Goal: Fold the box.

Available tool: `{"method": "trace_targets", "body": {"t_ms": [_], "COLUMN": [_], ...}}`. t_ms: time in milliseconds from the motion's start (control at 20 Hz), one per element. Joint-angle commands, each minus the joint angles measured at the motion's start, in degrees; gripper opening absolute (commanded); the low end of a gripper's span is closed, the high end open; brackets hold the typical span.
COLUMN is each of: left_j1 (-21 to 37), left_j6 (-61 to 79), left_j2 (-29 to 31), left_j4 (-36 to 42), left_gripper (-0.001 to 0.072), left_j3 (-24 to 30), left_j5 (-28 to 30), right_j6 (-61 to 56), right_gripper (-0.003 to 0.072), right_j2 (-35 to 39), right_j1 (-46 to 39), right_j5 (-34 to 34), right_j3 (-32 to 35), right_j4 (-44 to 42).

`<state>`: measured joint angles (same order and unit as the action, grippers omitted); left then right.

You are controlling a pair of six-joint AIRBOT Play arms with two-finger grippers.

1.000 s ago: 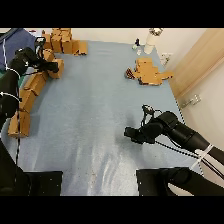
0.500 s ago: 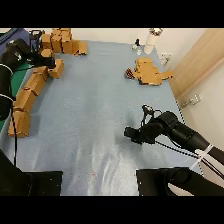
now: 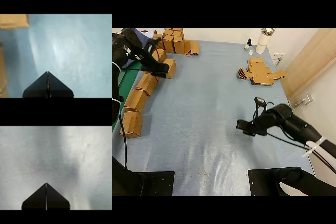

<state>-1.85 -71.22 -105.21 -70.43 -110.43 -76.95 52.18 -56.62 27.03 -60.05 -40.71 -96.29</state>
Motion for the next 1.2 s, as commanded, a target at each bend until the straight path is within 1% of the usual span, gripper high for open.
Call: {"method": "trace_targets", "body": {"t_ms": [0, 150, 350, 500, 600, 700, 800, 900, 1150], "left_j1": [-5.3, -10.8, -15.6, -17.9, -19.1, -19.4, -19.5, -19.5, -19.5], "left_j6": [-1.5, -2.4, -4.8, -7.1, -8.7, -9.9, -10.7, -11.3, -11.3], "left_j2": [2.4, 7.8, 18.6, 26.5, 30.1, 31.6, 31.6, 31.6, 31.6], "left_j4": [1.0, 1.0, 1.0, 1.0, 1.1, 1.0, 1.0, 1.0, 1.0], "left_gripper": [0.0006, 0.0006, 0.0006, 0.0006, 0.0007, 0.001, 0.0011, 0.0011, 0.0012], "left_j3": [5.0, 12.4, 25.3, 35.4, 39.9, 42.2, 42.9, 43.1, 43.0], "left_j5": [-5.8, -3.4, 2.4, 7.8, 10.9, 12.1, 10.8, 10.4, 10.5], "right_j6": [8.9, 14.1, 17.9, 19.9, 19.9, 19.9, 19.9, 19.9, 19.9], "right_gripper": [0.0004, 0.0004, 0.0004, 0.0005, 0.0004, 0.0005, 0.0005, 0.0005, 0.0005], "right_j2": [-5.9, -13.6, -21.3, -24.8, -25.4, -25.4, -25.3, -25.3, -25.3], "right_j1": [-4.1, -4.6, -4.3, -4.2, -4.1, -4.1, -4.1, -4.1, -4.1], "right_j5": [-0.2, -0.5, -1.3, -1.9, -0.9, -0.7, -3.1, -4.2, -4.3], "right_j3": [-7.8, -17.2, -27.1, -30.7, -30.8, -30.8, -30.8, -30.8, -30.8], "right_j4": [-0.2, -0.2, -2.4, -5.3, -6.5, -7.1, -7.3, -7.1, -7.0]}}
